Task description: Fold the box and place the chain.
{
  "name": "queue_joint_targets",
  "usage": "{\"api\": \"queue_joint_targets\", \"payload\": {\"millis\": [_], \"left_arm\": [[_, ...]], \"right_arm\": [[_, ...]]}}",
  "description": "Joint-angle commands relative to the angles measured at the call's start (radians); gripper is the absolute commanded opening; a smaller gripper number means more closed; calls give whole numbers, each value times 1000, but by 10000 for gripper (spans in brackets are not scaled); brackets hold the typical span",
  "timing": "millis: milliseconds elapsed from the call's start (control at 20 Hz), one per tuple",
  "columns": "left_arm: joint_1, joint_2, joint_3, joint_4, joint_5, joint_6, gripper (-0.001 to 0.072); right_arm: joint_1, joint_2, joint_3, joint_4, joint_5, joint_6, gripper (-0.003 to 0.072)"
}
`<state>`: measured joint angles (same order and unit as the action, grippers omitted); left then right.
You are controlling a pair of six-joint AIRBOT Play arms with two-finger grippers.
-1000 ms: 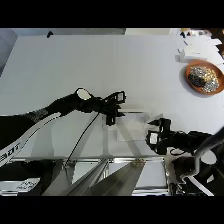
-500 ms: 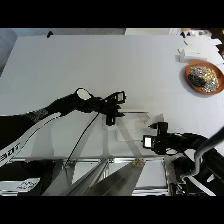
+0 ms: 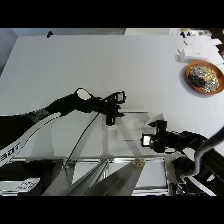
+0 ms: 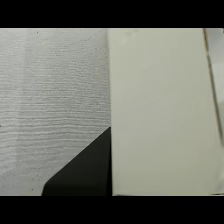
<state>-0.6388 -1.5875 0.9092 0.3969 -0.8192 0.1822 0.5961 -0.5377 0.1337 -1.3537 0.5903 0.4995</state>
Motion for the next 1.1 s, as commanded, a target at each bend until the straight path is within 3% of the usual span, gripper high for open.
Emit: {"api": "queue_joint_targets", "payload": {"millis": [0, 350, 550, 1050], "left_arm": [[-1, -1, 0, 0, 0, 0, 9], [-1, -1, 0, 0, 0, 0, 9], [-1, -1, 0, 0, -1, 0, 9], [-1, -1, 0, 0, -1, 0, 9]], "right_arm": [[1, 9, 35, 19, 9, 0, 699], [-77, 8, 98, 34, 23, -12, 698], [-127, -10, 99, 176, 30, -150, 698], [-303, -182, 179, 336, 79, -312, 697]]}}
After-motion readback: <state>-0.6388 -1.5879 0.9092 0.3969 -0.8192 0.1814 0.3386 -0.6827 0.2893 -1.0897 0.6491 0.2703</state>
